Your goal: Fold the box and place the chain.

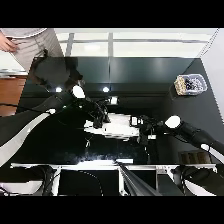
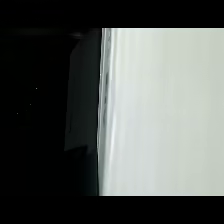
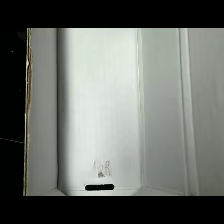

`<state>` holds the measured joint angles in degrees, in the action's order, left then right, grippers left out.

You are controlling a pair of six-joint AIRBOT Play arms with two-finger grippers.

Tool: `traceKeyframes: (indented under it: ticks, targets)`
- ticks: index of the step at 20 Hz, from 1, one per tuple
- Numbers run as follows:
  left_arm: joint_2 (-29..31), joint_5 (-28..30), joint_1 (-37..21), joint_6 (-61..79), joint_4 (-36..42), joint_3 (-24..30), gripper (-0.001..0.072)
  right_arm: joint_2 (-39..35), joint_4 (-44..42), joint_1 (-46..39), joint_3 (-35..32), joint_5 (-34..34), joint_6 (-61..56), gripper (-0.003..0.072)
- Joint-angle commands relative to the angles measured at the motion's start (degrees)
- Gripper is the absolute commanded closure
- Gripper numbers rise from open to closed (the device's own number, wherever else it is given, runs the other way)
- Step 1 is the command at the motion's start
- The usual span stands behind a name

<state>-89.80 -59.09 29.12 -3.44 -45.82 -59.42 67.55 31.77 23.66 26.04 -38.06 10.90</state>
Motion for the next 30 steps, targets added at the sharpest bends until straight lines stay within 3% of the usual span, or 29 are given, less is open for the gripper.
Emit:
traceKeyframes:
  ticks: [1, 5, 6, 7, 10, 11, 12, 14, 16, 19, 21, 22, 23, 24, 26, 30]
  targets:
    - [0.0, 0.0, 0.0, 0.0, -0.2, -0.1, 0.0680, 0.0, -0.2, -0.1, 0.1, -0.3, -0.2, 0.0015]
    - [0.0, -0.1, 0.0, 0.0, -0.2, -0.1, 0.0679, 0.0, -0.2, -0.1, 0.1, 0.2, -0.4, 0.0017]
    - [0.0, -0.1, 0.0, 0.1, -0.2, -0.1, 0.0679, 0.0, -0.2, -0.1, 0.1, 0.3, -0.6, 0.0188]
    - [0.0, -0.1, 0.1, 0.0, -0.2, -0.1, 0.0679, 0.0, -0.2, -0.1, 0.1, 0.3, -0.6, 0.0311]
    - [0.0, -0.7, 0.0, 0.0, -0.2, -0.1, 0.0649, 0.0, -0.2, -0.1, 0.1, 0.3, -0.6, 0.0319]
    - [0.0, -1.7, 0.0, 0.0, -0.2, -0.2, 0.0518, 0.0, -0.2, -0.1, 0.1, 0.3, -0.6, 0.0318]
    - [0.1, -2.9, -0.2, -1.0, -0.5, -0.6, 0.0430, 0.0, -0.2, -0.1, 0.1, 0.3, -0.6, 0.0318]
    - [0.9, -5.4, -0.7, -5.7, -2.6, -2.1, 0.0391, 0.0, -0.2, -0.1, 0.1, 0.3, -0.6, 0.0318]
    - [2.4, -8.2, -1.6, -12.5, -6.8, -3.8, 0.0266, 0.0, -0.2, -0.1, 0.1, 0.3, -0.6, 0.0318]
    - [7.0, -10.7, -2.9, -26.1, -16.3, -4.2, 0.0264, 0.0, -0.2, -0.1, 0.1, 0.3, -0.6, 0.0318]
    - [10.9, -13.3, -3.6, -36.2, -24.9, -4.2, 0.0274, 0.0, -0.2, -0.1, 0.1, 0.3, -0.6, 0.0318]
    - [12.7, -14.4, -3.9, -42.0, -29.0, -4.2, 0.0394, 0.0, -0.2, -0.1, 0.1, 0.3, -0.6, 0.0317]
    - [14.4, -16.3, -4.1, -47.0, -32.3, -4.2, 0.0569, 0.0, -0.1, -0.1, 0.1, 0.3, -0.6, 0.0318]
    - [15.9, -19.1, -4.4, -50.7, -34.2, -4.1, 0.0680, 0.0, -0.1, -0.1, 0.1, 0.3, -0.6, 0.0318]
    - [19.0, -21.9, -5.1, -56.7, -33.0, -2.6, 0.0681, 0.0, 0.0, 0.0, 0.1, -0.2, -0.5, 0.0318]
    - [29.6, -10.8, -5.2, -61.5, -16.5, 10.5, 0.0681, 0.0, 0.2, 0.0, 0.1, -0.2, -0.5, 0.0318]
